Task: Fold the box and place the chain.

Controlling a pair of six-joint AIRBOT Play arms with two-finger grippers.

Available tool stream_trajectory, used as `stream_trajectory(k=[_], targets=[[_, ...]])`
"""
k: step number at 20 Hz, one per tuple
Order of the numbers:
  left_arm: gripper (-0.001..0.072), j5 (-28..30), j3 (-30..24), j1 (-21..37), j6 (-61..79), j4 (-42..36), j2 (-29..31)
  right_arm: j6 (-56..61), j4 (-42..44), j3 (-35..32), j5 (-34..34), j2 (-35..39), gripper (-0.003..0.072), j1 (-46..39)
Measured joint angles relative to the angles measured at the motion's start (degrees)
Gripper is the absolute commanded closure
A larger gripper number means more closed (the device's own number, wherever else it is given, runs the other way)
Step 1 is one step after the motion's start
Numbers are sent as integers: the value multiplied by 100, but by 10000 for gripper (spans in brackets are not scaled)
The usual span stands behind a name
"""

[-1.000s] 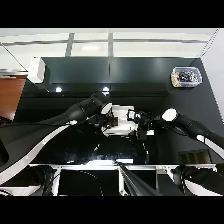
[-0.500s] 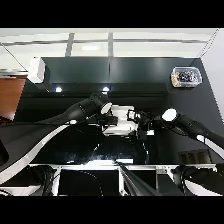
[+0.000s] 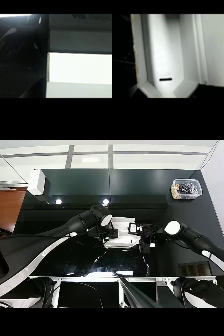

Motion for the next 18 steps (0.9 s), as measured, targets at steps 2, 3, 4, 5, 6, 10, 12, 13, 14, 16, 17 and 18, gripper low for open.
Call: stream_trajectory(k=[2,3,4,5,6,10,12,13,14,16,17,18], targets=[[683,0,0,4,-2,0,0,140,-205,7,157,170,57,-17],[683,-2,0,9,0,-2,0,181,-280,7,205,221,57,-24],[683,0,2,9,0,0,0,216,-332,4,254,251,57,-28],[683,-2,0,9,-2,0,0,225,-369,0,240,269,58,-35],[683,0,0,9,-2,0,0,223,-407,0,181,278,58,-35],[683,0,0,9,0,0,0,57,-378,0,-66,229,202,-39],[683,0,0,9,0,0,0,-42,-308,0,-133,157,220,-26],[683,0,0,9,0,2,0,-85,-251,0,-146,131,383,-20],[683,0,0,9,0,2,0,-107,-175,0,-162,118,534,-15],[683,0,0,9,0,2,0,-131,-28,0,-164,90,549,-11],[683,0,0,9,0,2,0,-136,24,0,-155,85,549,-11],[683,0,2,9,0,2,0,-131,68,0,-138,79,549,-11]])
